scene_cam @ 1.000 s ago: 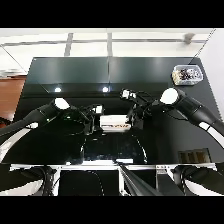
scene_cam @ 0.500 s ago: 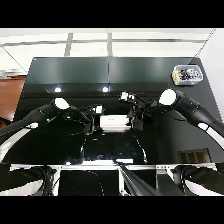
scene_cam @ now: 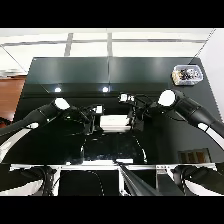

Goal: Fold the box and place the chain.

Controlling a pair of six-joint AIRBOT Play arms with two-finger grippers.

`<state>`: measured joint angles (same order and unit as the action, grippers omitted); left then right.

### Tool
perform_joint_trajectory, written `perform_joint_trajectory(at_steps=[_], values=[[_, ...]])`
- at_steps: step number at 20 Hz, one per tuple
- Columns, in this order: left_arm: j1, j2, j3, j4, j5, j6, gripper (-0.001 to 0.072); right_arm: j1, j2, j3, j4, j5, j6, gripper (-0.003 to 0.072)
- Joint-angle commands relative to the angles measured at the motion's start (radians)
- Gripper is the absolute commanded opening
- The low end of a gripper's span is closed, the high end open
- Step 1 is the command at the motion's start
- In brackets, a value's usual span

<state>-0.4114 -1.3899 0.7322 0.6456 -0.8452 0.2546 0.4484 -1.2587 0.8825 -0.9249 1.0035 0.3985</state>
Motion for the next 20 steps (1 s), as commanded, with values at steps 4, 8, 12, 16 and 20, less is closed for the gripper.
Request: perform_joint_trajectory(at_steps=[4, 8, 12, 16, 20], values=[[0.0, 0.0, 0.001, 0.001, -0.001, 0.0, 0.0375, 0.002, 0.031, 0.01, -0.014, 0.017, 0.045, 0.0381], [0.0, 0.0, 0.001, 0.001, -0.001, 0.0, 0.0375, -0.003, 0.105, 0.011, -0.014, 0.013, 0.178, 0.0381], [0.0, 0.0, 0.001, 0.001, -0.001, 0.0, 0.0374, -0.046, 0.126, -0.018, 0.042, 0.071, 0.592, 0.0015], [0.0, 0.0, 0.001, 0.001, -0.001, 0.0, 0.0375, -0.061, 0.119, -0.177, 0.461, 0.031, 0.592, 0.0015], [0.0, 0.0, 0.001, 0.001, -0.001, 0.0, 0.0375, -0.06, 0.072, -0.23, 0.715, -0.061, 0.6, 0.0015]])
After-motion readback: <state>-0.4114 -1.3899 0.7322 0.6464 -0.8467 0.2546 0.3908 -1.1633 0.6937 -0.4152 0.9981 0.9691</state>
